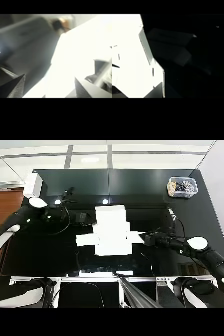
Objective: Fold the box and place the chain.
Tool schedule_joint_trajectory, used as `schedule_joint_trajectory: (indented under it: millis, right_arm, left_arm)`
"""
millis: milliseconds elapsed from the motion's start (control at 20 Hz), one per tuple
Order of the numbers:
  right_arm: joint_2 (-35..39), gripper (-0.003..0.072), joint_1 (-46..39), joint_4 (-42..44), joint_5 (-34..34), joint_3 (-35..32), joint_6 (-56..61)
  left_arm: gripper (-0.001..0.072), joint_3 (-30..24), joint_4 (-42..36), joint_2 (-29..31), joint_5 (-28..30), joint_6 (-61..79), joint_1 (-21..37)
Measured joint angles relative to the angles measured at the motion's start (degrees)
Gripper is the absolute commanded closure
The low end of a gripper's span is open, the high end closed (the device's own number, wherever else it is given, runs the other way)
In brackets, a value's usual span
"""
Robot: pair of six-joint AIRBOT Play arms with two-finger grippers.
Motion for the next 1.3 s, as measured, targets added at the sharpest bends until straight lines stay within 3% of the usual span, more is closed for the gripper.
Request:
schedule_joint_trajectory:
  millis: [300, 500, 600, 700, 750, 800, 850, 900, 950, 1100, 1300]
  right_arm:
    - [0.0, 0.0673, 1.4, 0.6, -1.3, -0.4, 1.0]
    - [0.1, 0.0673, 1.6, 0.7, -1.3, -0.5, 1.3]
    - [0.0, 0.0673, 1.6, 0.7, -1.2, -0.5, 1.3]
    - [0.0, 0.0673, 1.6, 0.7, -1.2, -0.5, 1.4]
    - [0.1, 0.0672, 1.6, 0.7, -1.2, -0.5, 1.4]
    - [0.1, 0.0671, 1.6, 0.6, -1.2, -0.5, 1.4]
    - [0.0, 0.0575, 1.6, 0.5, -1.2, -0.5, 1.4]
    - [0.1, 0.0276, 1.6, 0.5, -1.1, -0.5, 1.5]
    - [0.1, 0.0084, 1.6, 0.4, -1.2, -0.4, 1.5]
    - [0.2, 0.0084, 1.1, -3.0, 0.7, 2.2, 1.5]
    - [0.5, 0.0084, -2.2, -16.6, 13.6, 13.0, 2.8]
  left_arm:
    - [0.0034, 8.0, -4.4, -11.8, -12.2, 11.8, -3.1]
    - [0.0296, 13.4, -1.0, -16.7, -17.6, 15.9, -5.6]
    - [0.0464, 15.4, 1.1, -18.3, -19.3, 17.0, -6.3]
    - [0.0507, 16.5, 2.5, -19.1, -20.4, 18.4, -6.6]
    - [0.0618, 16.8, 3.0, -19.4, -21.1, 19.1, -6.7]
    - [0.0685, 17.1, 3.4, -19.5, -21.6, 19.7, -6.8]
    - [0.0685, 17.3, 3.5, -19.7, -21.8, 20.5, -6.8]
    - [0.0686, 17.4, 3.8, -19.8, -22.3, 20.8, -6.9]
    - [0.0687, 17.5, 4.0, -19.9, -22.3, 21.2, -6.9]
    - [0.0689, 17.6, 4.3, -19.5, -22.6, 21.4, -6.9]
    - [0.069, 15.5, 1.1, -15.5, -23.6, 21.8, -6.9]
